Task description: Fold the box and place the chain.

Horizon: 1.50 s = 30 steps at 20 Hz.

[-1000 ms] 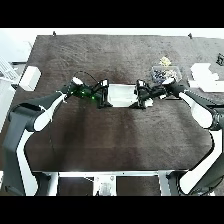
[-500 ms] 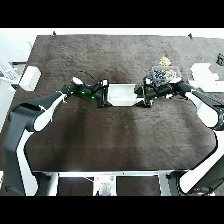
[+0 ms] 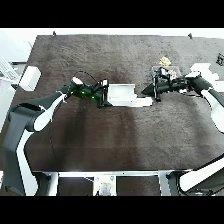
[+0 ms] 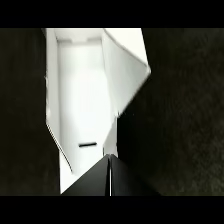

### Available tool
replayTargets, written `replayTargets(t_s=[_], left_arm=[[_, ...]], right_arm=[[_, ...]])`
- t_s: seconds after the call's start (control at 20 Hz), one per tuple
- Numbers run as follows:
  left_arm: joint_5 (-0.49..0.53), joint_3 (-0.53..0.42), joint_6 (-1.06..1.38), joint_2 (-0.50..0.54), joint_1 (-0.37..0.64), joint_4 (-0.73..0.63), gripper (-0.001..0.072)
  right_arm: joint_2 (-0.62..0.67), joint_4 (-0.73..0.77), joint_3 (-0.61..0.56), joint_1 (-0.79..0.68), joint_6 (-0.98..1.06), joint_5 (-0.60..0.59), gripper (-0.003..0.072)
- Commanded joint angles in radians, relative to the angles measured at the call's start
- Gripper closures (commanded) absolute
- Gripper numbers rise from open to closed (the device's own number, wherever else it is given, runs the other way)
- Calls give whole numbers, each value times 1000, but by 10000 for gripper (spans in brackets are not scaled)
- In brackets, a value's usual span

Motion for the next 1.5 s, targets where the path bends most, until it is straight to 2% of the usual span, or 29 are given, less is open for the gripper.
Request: replayTargets(t_s=[0.0, 0.2, 0.4, 0.55, 0.95, 1.15, 1.45], left_arm=[[-1, 0, 0, -1, 0, 0, 184], [-1, 0, 0, -1, 0, 0, 184], [-1, 0, 0, -1, 0, 0, 184], [-1, 0, 0, -1, 0, 0, 184], [-1, 0, 0, -1, 0, 0, 184], [0, 0, 0, -1, 0, 0, 184], [-1, 0, 0, -1, 0, 0, 184]], right_arm=[[13, 166, -6, 12, 146, 109, 672], [9, 184, -6, 80, 238, 82, 673], [8, 171, -6, 149, 269, -149, 674], [-1, 161, -3, 157, 269, -257, 675], [-101, 56, 77, 168, 351, -302, 675], [-115, -13, 79, 181, 354, -301, 675], [-122, -13, 95, 186, 351, -301, 675]])
